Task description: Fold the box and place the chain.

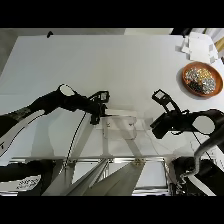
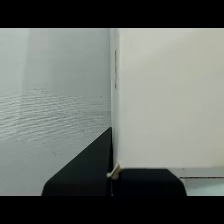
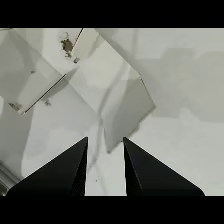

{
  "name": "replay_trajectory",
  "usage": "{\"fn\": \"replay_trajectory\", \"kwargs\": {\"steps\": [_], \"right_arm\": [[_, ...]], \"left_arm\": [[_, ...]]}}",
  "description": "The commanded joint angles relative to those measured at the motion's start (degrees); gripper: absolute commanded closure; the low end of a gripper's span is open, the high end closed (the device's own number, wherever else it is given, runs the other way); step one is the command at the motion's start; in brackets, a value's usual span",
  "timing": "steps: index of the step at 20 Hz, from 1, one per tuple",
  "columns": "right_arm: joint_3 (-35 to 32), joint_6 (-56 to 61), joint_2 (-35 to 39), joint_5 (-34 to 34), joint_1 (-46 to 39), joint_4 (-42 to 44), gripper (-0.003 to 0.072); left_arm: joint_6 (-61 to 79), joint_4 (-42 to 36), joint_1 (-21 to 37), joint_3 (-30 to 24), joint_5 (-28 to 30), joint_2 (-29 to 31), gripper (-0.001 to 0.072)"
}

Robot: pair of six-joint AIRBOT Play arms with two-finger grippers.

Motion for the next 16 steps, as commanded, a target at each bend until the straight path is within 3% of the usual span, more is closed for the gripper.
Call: {"fn": "replay_trajectory", "kwargs": {"steps": [1,16], "right_arm": [[0.1,0.1,0.0,-0.7,0.0,-0.7,0.0454],[0.1,0.0,0.0,-1.4,0.0,0.3,0.0453]], "left_arm": [[2.3,-0.8,-0.1,0.1,0.6,-2.1,0.0706],[1.8,-3.4,-0.1,0.1,1.4,-2.1,0.0704]]}}
